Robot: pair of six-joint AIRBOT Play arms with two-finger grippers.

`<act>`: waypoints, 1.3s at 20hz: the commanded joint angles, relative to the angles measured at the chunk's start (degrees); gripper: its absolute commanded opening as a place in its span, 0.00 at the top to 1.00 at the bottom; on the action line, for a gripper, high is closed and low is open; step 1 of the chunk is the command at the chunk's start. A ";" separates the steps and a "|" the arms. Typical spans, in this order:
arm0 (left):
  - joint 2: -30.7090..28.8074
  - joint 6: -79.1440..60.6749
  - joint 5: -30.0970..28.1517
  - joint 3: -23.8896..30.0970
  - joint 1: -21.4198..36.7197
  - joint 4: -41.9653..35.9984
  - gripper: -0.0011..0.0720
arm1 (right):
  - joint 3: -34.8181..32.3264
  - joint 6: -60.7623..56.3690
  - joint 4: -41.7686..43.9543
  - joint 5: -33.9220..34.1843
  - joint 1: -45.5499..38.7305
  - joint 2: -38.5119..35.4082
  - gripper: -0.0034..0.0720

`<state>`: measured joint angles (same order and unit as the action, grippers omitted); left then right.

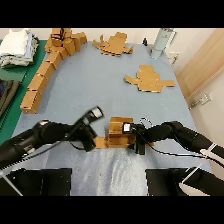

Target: Fold the box.

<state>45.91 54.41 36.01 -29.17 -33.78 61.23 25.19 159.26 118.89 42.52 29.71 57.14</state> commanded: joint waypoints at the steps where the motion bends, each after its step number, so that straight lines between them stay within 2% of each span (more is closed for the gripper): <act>1: -6.60 41.92 12.79 0.09 8.63 22.03 0.97 | -0.02 0.00 0.00 0.00 0.02 -0.02 0.29; 3: -6.21 39.60 15.65 1.51 14.08 17.18 0.97 | -0.02 0.00 0.00 0.00 0.02 -0.02 0.29; 5: -4.44 36.02 13.57 3.61 16.37 8.76 0.97 | -0.02 0.00 0.02 0.00 0.02 -0.02 0.29; 10: 3.30 30.84 7.08 5.49 13.64 -2.14 0.97 | -0.02 0.00 0.00 0.00 0.02 -0.02 0.29; 15: 10.67 17.88 -1.20 5.49 7.54 -21.62 0.97 | -0.02 0.00 0.02 0.00 0.02 -0.02 0.29; 20: 13.00 17.11 -4.55 5.27 2.25 -24.98 0.97 | -0.02 0.00 0.02 0.00 0.02 -0.02 0.29; 26: 10.08 18.10 -3.21 2.12 1.60 -25.27 0.97 | -0.02 0.00 0.00 0.00 0.02 -0.02 0.29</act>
<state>57.12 72.20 32.32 -25.63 -31.70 36.86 25.19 159.26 118.89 42.52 29.71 57.14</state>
